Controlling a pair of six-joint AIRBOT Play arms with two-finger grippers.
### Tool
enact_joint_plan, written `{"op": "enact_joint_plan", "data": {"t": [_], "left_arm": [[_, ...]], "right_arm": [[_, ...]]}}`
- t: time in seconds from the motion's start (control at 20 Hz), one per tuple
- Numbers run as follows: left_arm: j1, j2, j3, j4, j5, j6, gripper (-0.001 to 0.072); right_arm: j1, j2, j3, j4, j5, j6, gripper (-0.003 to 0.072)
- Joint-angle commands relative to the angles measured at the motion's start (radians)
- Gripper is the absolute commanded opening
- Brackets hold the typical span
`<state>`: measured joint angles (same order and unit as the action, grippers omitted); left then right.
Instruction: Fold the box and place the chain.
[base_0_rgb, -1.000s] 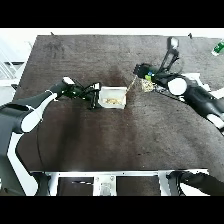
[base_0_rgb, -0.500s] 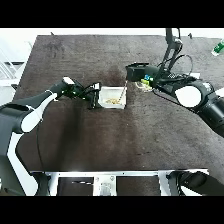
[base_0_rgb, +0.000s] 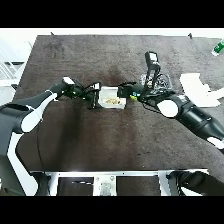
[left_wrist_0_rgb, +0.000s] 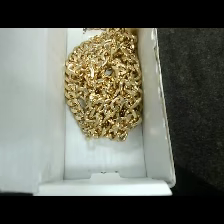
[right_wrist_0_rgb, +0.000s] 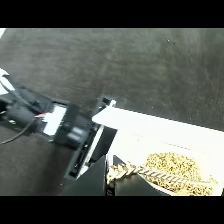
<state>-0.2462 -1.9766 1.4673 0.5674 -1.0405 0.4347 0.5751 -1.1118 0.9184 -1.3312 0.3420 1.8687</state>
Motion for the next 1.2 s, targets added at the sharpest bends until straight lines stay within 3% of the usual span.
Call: {"op": "enact_joint_plan", "data": {"t": [0.0, 0.15, 0.4, 0.5, 0.55, 0.7, 0.9, 1.0, 1.15], "left_arm": [[0.0, 0.001, 0.001, 0.0, 0.0, 0.0, 0.0399], [0.0, 0.001, 0.001, 0.0, 0.0, 0.0, 0.0399], [0.0, 0.001, 0.001, 0.0, 0.0, 0.0, 0.0399], [0.0, 0.001, 0.001, 0.0, 0.0, 0.0, 0.0399], [0.0, 0.001, 0.001, 0.0, 0.0, 0.0, 0.0399], [0.0, 0.001, 0.001, 0.0, 0.0, 0.0, 0.0399], [0.0, 0.001, 0.001, 0.0, 0.0, 0.0, 0.0399], [0.0, 0.001, 0.001, 0.0, 0.0, 0.0, 0.0399], [0.0, 0.001, 0.001, 0.0, 0.001, 0.0, 0.0399]], "right_arm": [[0.012, -0.092, -0.019, 0.054, -0.1, 0.016, 0.0007], [0.048, -0.184, -0.003, 0.069, -0.185, 0.017, 0.0007], [0.058, -0.36, 0.065, 0.086, -0.205, 0.016, 0.0025], [0.042, -0.385, 0.066, 0.086, -0.204, 0.016, 0.0364], [0.026, -0.377, 0.066, 0.085, -0.2, 0.016, 0.039], [-0.043, -0.256, 0.035, 0.026, -0.113, 0.004, 0.039], [-0.213, 0.003, -0.159, -0.034, -0.102, 0.01, 0.0389], [-0.317, 0.016, -0.216, -0.031, -0.107, 0.059, 0.0389], [-0.381, -0.104, -0.204, -0.029, -0.164, 0.066, 0.0392]]}}
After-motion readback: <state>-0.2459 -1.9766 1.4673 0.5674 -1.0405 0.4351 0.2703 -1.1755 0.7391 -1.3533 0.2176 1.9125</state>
